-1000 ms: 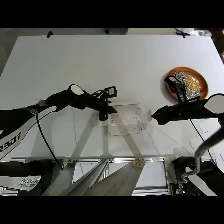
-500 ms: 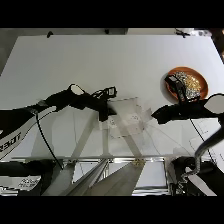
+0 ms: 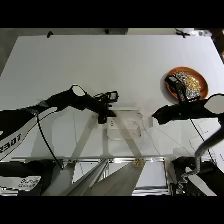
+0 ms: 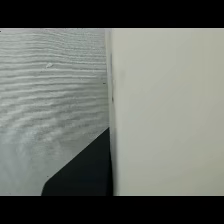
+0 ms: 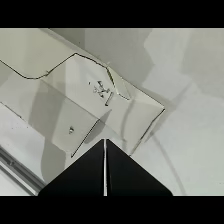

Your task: Fold the box and place the chain.

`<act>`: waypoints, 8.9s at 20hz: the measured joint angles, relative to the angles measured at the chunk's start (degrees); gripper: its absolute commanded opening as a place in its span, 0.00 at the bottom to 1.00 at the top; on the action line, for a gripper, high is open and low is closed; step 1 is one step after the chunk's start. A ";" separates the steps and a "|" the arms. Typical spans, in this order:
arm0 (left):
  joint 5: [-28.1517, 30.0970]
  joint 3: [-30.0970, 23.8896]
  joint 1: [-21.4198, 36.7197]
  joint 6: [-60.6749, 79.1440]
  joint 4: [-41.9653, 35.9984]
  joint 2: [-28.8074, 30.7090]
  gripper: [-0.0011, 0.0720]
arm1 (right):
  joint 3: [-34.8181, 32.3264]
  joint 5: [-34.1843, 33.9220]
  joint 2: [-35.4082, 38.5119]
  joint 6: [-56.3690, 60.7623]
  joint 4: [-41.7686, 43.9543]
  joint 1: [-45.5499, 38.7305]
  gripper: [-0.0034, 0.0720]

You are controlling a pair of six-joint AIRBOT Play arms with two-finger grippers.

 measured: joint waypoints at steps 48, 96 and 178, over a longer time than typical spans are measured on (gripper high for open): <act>7.69 -0.02 -1.27 -4.35 -0.04 1.25 0.03 | 0.00 -1.07 0.00 0.00 -0.61 0.00 0.06; 7.61 -0.04 -1.29 -4.37 0.02 1.22 0.03 | -13.64 -39.08 -7.72 -45.00 -4.63 20.98 0.99; 7.67 -0.09 -1.29 -4.28 0.00 1.18 0.03 | -3.19 -13.55 -20.59 -83.23 16.11 0.00 0.95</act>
